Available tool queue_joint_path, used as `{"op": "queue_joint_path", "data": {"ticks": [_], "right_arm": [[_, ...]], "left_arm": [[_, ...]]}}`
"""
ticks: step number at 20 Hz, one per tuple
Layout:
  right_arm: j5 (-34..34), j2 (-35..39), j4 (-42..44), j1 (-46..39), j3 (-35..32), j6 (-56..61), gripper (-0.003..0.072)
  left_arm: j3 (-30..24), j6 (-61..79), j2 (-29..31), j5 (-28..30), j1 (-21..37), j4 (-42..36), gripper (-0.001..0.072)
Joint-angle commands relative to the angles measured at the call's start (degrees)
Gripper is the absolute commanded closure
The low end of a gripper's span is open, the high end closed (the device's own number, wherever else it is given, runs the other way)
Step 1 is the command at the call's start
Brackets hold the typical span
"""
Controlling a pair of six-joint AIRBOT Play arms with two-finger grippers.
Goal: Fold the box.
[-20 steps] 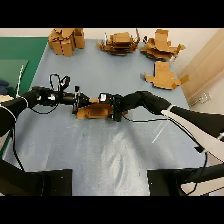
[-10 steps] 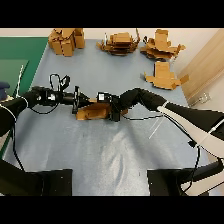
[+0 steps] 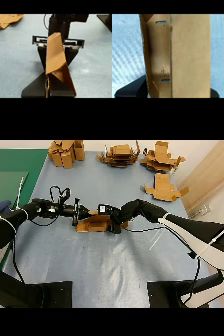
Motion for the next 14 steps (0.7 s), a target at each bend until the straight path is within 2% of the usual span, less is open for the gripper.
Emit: {"op": "queue_joint_path", "data": {"ticks": [1, 2, 3, 4, 5, 6, 7, 9, 12, 14], "right_arm": [[-0.28, -0.04, 0.07, -0.07, 0.07, -0.02, 0.018], [-0.28, -0.04, 0.04, -0.09, 0.07, -0.02, 0.018], [-0.28, -0.04, 0.04, -0.09, 0.07, 0.0, 0.018], [-0.46, -0.04, 0.04, -0.09, 0.07, 0.0, 0.018], [-0.72, -0.04, 0.04, -0.09, 0.07, 0.0, 0.018], [-1.14, -0.04, 0.04, -0.09, 0.07, 0.0, 0.018], [-1.46, -0.04, 0.04, -0.09, 0.07, 0.02, 0.018], [-1.79, -0.04, 0.04, -0.09, 0.07, 0.04, 0.018], [-1.77, -0.04, 0.04, -0.09, 0.07, 0.04, 0.018], [-1.79, -0.04, 0.04, -0.09, 0.07, 0.04, 0.018]], "left_arm": [[0.0, 0.0, 0.04, 0.33, -0.02, -0.22, 0.0689], [0.0, -0.02, 0.04, 0.35, 0.0, -0.33, 0.0512], [0.0, -0.63, 0.04, 0.48, 0.17, -0.94, 0.0225], [0.0, -3.85, 0.15, 1.42, 0.59, -2.47, 0.0162], [0.09, -5.7, 0.35, 1.7, 1.25, -3.02, 0.0161], [0.15, -6.08, 0.85, 1.62, 2.23, -2.91, 0.0163], [0.17, -6.54, 1.64, 0.63, 3.61, -2.64, 0.0207], [0.33, -9.55, 3.65, -3.52, 7.19, -0.31, 0.0684], [0.35, -21.57, 7.67, -10.45, 11.34, 8.79, 0.0696], [-0.24, -32.06, 11.74, -9.38, 9.81, 16.81, 0.0698]]}}
